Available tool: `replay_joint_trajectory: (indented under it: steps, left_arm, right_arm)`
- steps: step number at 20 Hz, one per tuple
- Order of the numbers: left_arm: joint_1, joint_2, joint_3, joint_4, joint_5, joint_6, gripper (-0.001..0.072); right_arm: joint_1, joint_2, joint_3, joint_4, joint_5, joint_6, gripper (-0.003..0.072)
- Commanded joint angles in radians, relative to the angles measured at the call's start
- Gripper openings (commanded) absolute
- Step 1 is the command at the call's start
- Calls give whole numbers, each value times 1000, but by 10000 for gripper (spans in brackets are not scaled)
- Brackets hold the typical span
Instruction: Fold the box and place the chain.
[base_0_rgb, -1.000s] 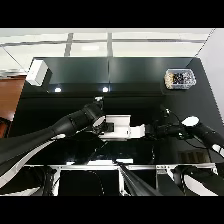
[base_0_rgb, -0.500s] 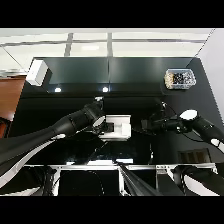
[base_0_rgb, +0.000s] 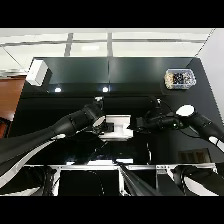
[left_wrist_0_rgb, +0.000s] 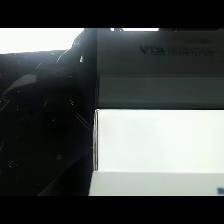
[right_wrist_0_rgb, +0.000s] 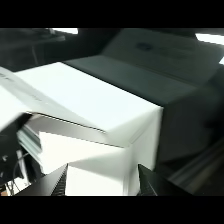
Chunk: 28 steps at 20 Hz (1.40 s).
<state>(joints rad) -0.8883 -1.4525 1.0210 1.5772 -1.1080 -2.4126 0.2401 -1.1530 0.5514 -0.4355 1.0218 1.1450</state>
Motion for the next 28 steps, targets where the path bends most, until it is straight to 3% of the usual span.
replay_joint_trajectory:
  steps: [1, 6, 13, 21, 22, 23, 28]
  left_arm:
    - [0, 0, 1, 0, 0, 0, 25]
    - [0, 0, 1, 0, 0, 0, 25]
    - [0, 0, 1, 0, 0, 0, 25]
    - [0, 0, 1, 4, 0, 0, 25]
    - [0, 0, 1, 4, 0, 0, 25]
    - [0, 0, 1, 4, 0, 0, 25]
    - [0, 0, 1, 4, 0, 0, 25]
  right_arm:
    - [90, -1, 54, -130, -65, 192, 475]
    - [219, -1, 131, -407, -109, 435, 471]
    - [352, -5, 201, -615, -153, 644, 470]
    - [373, -5, 218, -662, -146, 686, 467]
    - [373, -5, 218, -667, -145, 685, 381]
    - [376, -5, 218, -667, -147, 685, 355]
    - [433, -6, 219, -761, -163, 770, 355]
